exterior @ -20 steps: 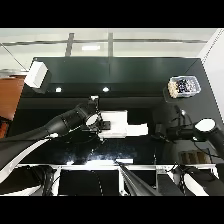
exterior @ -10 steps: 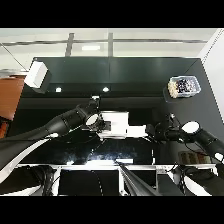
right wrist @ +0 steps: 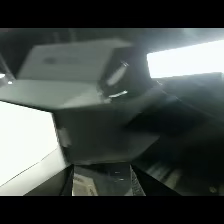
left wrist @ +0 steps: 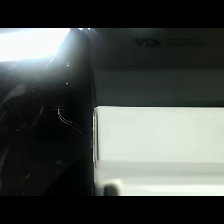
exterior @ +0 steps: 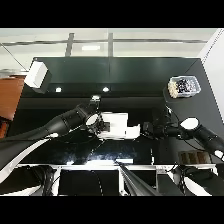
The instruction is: Fold the box and place the chain.
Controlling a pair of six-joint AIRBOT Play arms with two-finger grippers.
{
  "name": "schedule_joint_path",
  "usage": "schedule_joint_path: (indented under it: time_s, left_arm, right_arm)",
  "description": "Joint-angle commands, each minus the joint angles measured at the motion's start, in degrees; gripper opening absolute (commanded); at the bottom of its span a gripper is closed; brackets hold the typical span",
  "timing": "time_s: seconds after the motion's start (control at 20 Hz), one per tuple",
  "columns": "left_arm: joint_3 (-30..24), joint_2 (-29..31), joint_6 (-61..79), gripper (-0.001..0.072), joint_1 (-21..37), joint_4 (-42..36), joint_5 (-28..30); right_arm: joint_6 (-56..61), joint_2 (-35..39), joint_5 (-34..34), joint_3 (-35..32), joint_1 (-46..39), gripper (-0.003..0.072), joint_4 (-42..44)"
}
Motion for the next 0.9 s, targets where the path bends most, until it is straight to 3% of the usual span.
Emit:
schedule_joint_path:
  time_s: [0.0, 0.15, 0.2, 0.25, 0.45, 0.5, 0.65, 0.7, 0.85]
  left_arm:
    - [0.02, -0.04, 0.22, 0.0025, 0.04, 0.02, -0.37]
    - [0.02, -0.04, 0.22, 0.0025, 0.04, -0.13, -0.37]
    - [0.02, -0.04, 0.22, 0.0025, 0.04, -0.13, -0.39]
    - [0.02, -0.04, 0.22, 0.0026, 0.04, -0.13, -0.42]
    - [0.02, -0.04, 0.22, 0.0025, 0.04, -0.13, -0.37]
    - [0.02, -0.04, 0.22, 0.0026, 0.04, -0.13, -0.37]
    - [0.0, -0.04, 0.22, 0.0026, 0.04, -0.13, -0.37]
    - [0.0, -0.04, 0.22, 0.0025, 0.04, -0.11, -0.37]
    - [0.0, -0.04, 0.22, 0.0026, 0.04, -0.11, -0.37]
  right_arm:
    - [-1.18, 0.04, 2.73, 1.99, 0.11, 0.0443, 0.98]
    - [-1.14, 0.04, 2.99, 3.87, 1.33, 0.0444, 2.14]
    - [-1.11, 0.04, 2.78, 4.59, 2.49, 0.0521, 2.23]
    - [-1.14, 0.04, 2.71, 5.38, 4.04, 0.0655, 2.1]
    - [1.86, 0.04, -0.04, 6.91, 8.74, 0.0639, 1.99]
    - [2.25, 0.04, -0.59, 6.91, 9.75, 0.0557, 1.97]
    - [3.89, 0.04, -1.92, 6.91, 12.09, 0.0529, 1.97]
    - [4.22, 0.04, -2.29, 6.91, 12.55, 0.0458, 1.99]
    - [6.01, 0.04, -2.47, 6.91, 13.44, 0.0458, 1.99]
